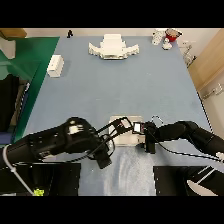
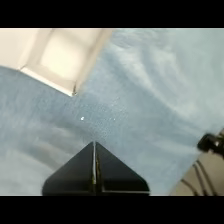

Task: Fold the box.

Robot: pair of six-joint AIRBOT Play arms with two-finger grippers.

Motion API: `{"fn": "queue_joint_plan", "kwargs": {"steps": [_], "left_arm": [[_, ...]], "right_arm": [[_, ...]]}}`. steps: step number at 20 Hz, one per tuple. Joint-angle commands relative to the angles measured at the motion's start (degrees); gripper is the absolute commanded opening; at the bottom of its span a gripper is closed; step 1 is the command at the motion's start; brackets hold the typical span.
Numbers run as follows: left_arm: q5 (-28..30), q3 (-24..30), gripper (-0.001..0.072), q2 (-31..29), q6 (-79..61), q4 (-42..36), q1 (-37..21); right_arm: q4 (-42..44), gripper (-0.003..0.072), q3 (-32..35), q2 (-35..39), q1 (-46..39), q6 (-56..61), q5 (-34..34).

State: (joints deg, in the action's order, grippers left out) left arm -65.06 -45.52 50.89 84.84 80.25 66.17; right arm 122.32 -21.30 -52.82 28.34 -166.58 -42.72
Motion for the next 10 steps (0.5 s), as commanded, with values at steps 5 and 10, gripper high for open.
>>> {"fn": "queue_joint_plan", "kwargs": {"steps": [5,10], "left_arm": [[19.2,20.5,0.0694,-10.4,-48.6,-19.6,-22.4],[30.1,22.8,0.0693,-4.4,-57.5,-26.8,-24.6]], "right_arm": [[0.0,0.0406,0.0,0.0,0.0,0.0,0.0],[0.0,0.0405,0.0,0.0,0.0,0.0,0.0]]}}
